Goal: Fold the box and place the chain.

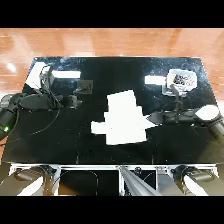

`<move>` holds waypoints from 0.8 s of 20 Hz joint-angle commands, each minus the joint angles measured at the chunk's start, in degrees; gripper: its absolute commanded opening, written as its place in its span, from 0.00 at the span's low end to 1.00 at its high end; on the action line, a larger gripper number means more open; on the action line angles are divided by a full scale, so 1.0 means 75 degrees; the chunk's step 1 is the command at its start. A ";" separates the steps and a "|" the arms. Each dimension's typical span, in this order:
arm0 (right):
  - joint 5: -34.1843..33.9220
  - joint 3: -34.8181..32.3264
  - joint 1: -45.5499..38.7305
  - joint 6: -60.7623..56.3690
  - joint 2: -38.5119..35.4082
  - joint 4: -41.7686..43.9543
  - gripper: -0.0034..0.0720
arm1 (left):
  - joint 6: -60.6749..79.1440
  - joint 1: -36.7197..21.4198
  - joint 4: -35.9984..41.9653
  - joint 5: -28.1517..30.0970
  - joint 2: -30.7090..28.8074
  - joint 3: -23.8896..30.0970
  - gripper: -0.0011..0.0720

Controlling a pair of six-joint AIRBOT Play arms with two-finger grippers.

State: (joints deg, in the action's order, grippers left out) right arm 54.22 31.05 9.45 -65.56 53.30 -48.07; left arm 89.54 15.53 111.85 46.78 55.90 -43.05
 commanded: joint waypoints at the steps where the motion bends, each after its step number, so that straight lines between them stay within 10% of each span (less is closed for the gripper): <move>1: -0.1195 -0.0192 0.1448 0.0076 -0.0052 -0.0950 0.08 | 0.0012 0.0315 0.0009 0.0224 0.0058 -0.0015 0.86; 8: -0.1384 -0.0192 0.1827 -0.0542 -0.0052 -0.1684 0.08 | 0.2841 -0.0318 0.2326 0.2212 0.1408 -0.0364 0.86; 16: -0.1259 -0.0192 0.1801 -0.1072 -0.0052 -0.1568 0.08 | 0.6143 0.0169 0.4299 0.2550 0.3124 -0.0391 0.86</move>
State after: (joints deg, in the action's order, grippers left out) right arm 44.60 29.65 22.87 -72.03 52.95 -59.77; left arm 127.48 15.44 139.96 64.36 75.53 -45.87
